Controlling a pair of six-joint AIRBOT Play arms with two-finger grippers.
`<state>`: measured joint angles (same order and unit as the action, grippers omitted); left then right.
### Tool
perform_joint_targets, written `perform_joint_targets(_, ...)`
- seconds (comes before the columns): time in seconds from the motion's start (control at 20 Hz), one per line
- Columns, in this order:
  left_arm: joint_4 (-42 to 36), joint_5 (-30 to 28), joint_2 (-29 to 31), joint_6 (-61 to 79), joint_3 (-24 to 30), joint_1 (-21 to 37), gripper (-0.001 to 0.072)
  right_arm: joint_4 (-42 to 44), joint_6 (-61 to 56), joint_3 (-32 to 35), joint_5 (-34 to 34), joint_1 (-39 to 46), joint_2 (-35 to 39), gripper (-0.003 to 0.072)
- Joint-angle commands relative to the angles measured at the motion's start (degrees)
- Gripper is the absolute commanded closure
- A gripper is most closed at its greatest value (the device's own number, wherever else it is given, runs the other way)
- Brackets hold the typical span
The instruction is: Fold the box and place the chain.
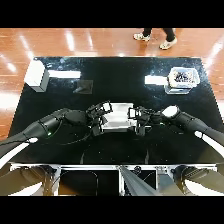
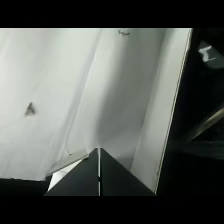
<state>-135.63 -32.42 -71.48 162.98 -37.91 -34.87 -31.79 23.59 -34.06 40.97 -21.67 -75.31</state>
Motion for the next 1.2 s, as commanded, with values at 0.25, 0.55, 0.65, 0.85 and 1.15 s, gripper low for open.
perform_joint_targets(0.25,7.61,-6.40,10.40,-18.95,-0.02,10.51,0.0684,0.04,-0.07,-0.02,-0.15,0.00,0.00,0.0139)
perform_joint_targets(0.55,14.99,-26.08,13.25,-53.00,1.18,28.41,0.0683,0.04,-0.07,-0.02,-0.13,0.00,0.00,0.0139)
perform_joint_targets(0.65,14.47,-28.65,10.88,-53.53,2.10,32.79,0.0682,0.02,-0.07,-0.02,-0.13,0.00,0.00,0.0139)
perform_joint_targets(0.85,3.78,-29.16,2.03,-55.69,2.38,34.51,0.0682,0.02,-0.07,-0.02,-0.13,0.00,0.00,0.0139)
perform_joint_targets(1.15,-2.45,-27.52,-6.64,-51.30,2.36,29.27,0.0682,0.02,-0.07,-0.02,-0.13,0.00,0.00,0.0139)
